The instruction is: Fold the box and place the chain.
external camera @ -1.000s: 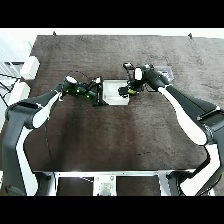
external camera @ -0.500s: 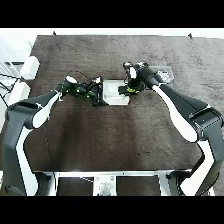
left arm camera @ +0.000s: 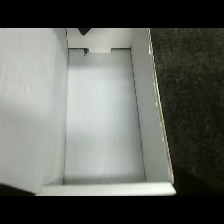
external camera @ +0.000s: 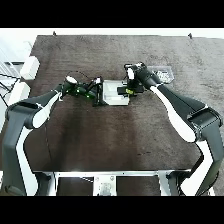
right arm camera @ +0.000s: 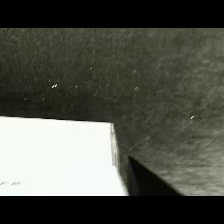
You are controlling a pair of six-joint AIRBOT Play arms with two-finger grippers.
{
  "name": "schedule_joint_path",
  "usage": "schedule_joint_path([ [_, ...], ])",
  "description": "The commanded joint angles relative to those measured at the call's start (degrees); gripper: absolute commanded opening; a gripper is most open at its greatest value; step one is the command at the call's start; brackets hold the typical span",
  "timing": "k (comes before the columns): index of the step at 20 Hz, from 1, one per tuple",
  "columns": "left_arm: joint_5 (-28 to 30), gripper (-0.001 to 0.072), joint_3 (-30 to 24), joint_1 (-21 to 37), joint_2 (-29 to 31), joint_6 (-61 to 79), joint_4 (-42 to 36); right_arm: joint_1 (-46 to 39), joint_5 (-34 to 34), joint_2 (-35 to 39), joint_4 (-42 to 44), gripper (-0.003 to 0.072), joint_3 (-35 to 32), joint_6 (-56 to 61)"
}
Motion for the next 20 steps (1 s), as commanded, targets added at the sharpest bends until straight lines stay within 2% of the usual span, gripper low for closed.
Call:
schedule_joint_path([
  [1,0.13,0.0453,0.00,0.04,0.02,-0.02,-0.04,0.24,0.42,-0.24,0.92,0.0096,0.07,1.90],
  [2,0.13,0.0453,0.00,0.04,0.02,-0.02,-0.04,0.24,0.42,-0.26,1.14,0.0057,0.09,2.27],
  [4,0.11,0.0453,0.00,0.04,0.02,-0.02,-0.04,0.22,0.20,-0.26,1.88,0.0055,0.09,2.47],
  [5,0.13,0.0453,0.00,0.07,0.02,-0.02,-0.04,0.22,-0.07,-0.26,1.97,0.0017,0.09,2.47],
  [8,0.13,0.0453,0.00,0.07,0.02,-0.02,-0.04,0.22,-0.90,-0.26,1.97,0.0021,0.09,2.45],
  [9,0.13,0.0453,0.00,0.04,0.02,-0.02,-0.04,0.22,-0.90,-0.26,1.66,0.0147,0.09,2.45],
  [10,0.13,0.0454,0.00,0.04,0.02,-0.02,-0.04,0.13,-0.87,-0.22,1.57,0.0335,0.09,2.43],
  [12,0.13,0.0453,0.00,0.04,0.02,-0.02,-0.04,0.13,-0.81,-0.13,0.44,0.0313,0.11,2.40],
  [16,0.13,0.0454,0.00,0.04,0.02,-0.02,-0.04,0.13,-0.26,1.36,0.70,0.0323,0.33,0.87],
  [18,0.13,0.0453,0.00,0.07,0.00,-0.02,-0.04,0.13,1.33,3.13,1.05,0.0456,0.42,-2.27],
  [20,0.13,0.0453,0.00,0.04,0.02,-0.02,-0.04,0.13,2.91,5.60,1.01,0.0456,0.44,-5.79],
])
